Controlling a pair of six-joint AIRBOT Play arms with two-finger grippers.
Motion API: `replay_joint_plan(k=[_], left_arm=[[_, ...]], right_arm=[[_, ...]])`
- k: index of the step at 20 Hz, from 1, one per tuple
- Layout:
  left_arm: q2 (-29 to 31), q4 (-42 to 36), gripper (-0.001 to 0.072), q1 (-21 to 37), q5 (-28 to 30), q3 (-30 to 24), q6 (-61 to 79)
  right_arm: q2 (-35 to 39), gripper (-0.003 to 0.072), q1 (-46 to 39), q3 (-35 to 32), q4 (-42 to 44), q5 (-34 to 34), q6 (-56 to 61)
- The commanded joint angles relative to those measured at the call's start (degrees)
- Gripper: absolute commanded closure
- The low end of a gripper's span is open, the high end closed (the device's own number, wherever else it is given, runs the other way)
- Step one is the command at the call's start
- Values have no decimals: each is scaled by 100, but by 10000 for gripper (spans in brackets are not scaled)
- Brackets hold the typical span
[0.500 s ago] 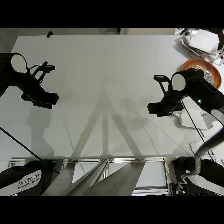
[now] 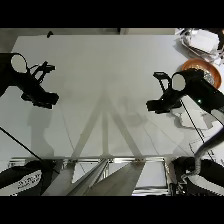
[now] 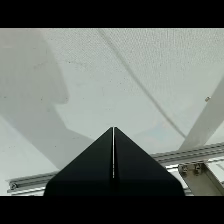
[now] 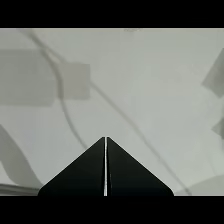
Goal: Fold the box and place the chain.
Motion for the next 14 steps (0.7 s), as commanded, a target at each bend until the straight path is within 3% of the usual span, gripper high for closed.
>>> replay_joint_plan(k=[1, 4, 7, 8, 9, 10, 14], left_arm=[[4, 0, 697, 7, 2, -2, 0], [4, 0, 697, 7, 4, -2, 0], [4, 0, 697, 7, 2, 0, 0], [4, 0, 697, 7, 4, -2, 0], [4, -2, 697, 7, 2, -2, 0], [4, -2, 697, 7, 0, -2, 0], [4, -2, 697, 7, 4, 0, 0]], right_arm=[[4, 671, -2, 66, -466, -560, -503], [17, 675, -645, 361, -2221, -50, 52], [24, 672, -1989, 415, -2452, 225, -487], [24, 562, -2415, 415, -2448, 216, -743], [24, 255, -2752, 415, -2444, 210, -979], [20, 70, -3038, 415, -2441, 175, -1246], [-31, 79, -3781, 415, -2997, -85, -1582]])
